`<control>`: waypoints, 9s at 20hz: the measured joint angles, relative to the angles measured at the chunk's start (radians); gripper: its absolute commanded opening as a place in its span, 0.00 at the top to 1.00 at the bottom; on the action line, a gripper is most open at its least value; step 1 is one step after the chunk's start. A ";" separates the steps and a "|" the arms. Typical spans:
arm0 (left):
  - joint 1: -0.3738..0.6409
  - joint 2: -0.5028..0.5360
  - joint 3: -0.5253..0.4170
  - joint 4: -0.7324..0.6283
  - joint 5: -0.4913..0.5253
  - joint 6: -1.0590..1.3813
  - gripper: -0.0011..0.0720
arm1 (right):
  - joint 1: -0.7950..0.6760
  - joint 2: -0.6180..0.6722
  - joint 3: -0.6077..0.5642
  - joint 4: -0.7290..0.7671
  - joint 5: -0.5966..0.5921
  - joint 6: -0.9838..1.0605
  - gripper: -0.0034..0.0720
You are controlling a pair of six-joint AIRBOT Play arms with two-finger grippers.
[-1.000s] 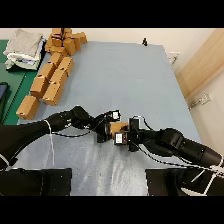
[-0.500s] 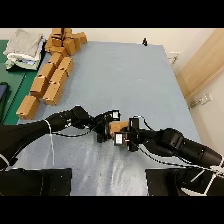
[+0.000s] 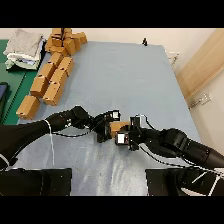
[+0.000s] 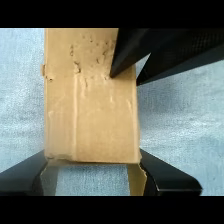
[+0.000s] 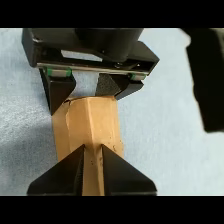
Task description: Fold the box.
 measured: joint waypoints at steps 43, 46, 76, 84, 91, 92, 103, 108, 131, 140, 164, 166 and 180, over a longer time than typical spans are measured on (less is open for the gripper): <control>0.000 0.000 0.000 -0.001 0.002 -0.001 0.41 | -0.001 -0.047 0.003 0.034 0.042 -0.043 0.75; 0.000 0.000 0.000 -0.001 0.001 -0.001 0.41 | -0.001 -0.048 0.003 0.043 0.034 -0.044 0.75; 0.000 0.000 0.000 0.000 0.000 0.000 0.41 | -0.003 -0.003 0.028 -0.016 -0.107 0.029 0.95; 0.000 0.000 0.000 -0.001 0.000 0.000 0.41 | -0.004 -0.034 0.028 -0.038 -0.113 0.054 0.95; 0.000 0.000 0.000 -0.001 0.000 0.000 0.41 | -0.004 -0.024 0.028 -0.045 -0.118 0.057 0.95; 0.000 0.000 0.000 -0.001 0.000 0.000 0.41 | -0.004 -0.014 0.028 -0.049 -0.121 0.059 0.95; 0.000 0.000 0.000 -0.001 0.000 0.000 0.41 | -0.031 0.031 0.027 -0.158 -0.214 0.160 0.95; 0.000 0.000 0.000 -0.001 0.000 0.000 0.41 | -0.037 0.031 0.025 -0.139 -0.229 0.167 0.95; 0.000 0.000 0.000 0.000 0.000 -0.001 0.41 | -0.040 0.114 0.053 -0.348 -0.364 0.874 0.95; 0.000 0.002 0.000 0.000 0.000 -0.001 0.41 | -0.040 0.119 0.055 -0.536 -0.422 1.585 0.95; 0.607 0.322 -0.019 0.445 -0.208 -0.648 0.41 | -0.045 0.076 0.055 -0.703 -0.449 1.844 0.95; 0.700 0.351 -0.043 0.463 -0.241 -0.690 0.41 | -0.066 0.076 0.055 -0.717 -0.451 1.846 0.95; 1.038 0.376 -0.166 0.546 -0.130 -0.805 0.41 | -0.157 0.032 0.055 -0.719 -0.361 1.846 0.95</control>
